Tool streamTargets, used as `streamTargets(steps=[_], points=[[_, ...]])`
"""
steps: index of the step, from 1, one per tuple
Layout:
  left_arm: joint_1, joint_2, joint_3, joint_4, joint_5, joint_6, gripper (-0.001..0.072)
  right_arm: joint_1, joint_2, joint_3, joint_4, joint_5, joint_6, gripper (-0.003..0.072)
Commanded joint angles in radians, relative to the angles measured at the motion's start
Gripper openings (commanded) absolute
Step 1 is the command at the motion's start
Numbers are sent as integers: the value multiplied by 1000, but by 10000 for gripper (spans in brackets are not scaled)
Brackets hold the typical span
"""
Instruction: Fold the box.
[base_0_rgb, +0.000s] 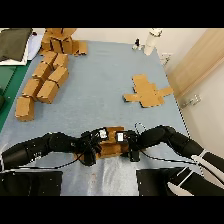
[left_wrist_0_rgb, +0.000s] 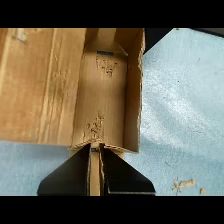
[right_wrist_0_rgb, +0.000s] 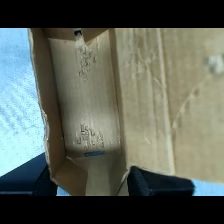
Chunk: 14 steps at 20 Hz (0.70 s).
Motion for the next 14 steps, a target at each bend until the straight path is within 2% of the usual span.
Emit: streamTargets(steps=[1, 3, 5, 9, 10, 11, 12, 14], points=[[0, -14, 0, -80, 19, 97, 94, 0, 0, 0, 1, 0, 0, 561], [0, -14, 0, -80, 16, 108, 98, 0, 0, 0, 1, 0, 0, 562], [0, -14, -1, -80, 16, 108, 313, 0, 0, 0, 1, 0, 0, 561], [0, -14, 0, -80, 6, 108, 316, 0, 0, 0, 1, 0, 0, 561], [0, -14, -1, -80, 2, 108, 395, 0, 0, 0, 1, 0, 0, 562], [0, -14, -1, -80, 1, 108, 622, 0, 0, 0, 1, 0, 0, 561], [0, -14, -2, -80, 0, 108, 661, 0, 0, 0, 1, 0, 0, 562], [0, -14, -3, -81, -4, 108, 661, 0, 0, 0, 1, 0, 0, 562]])
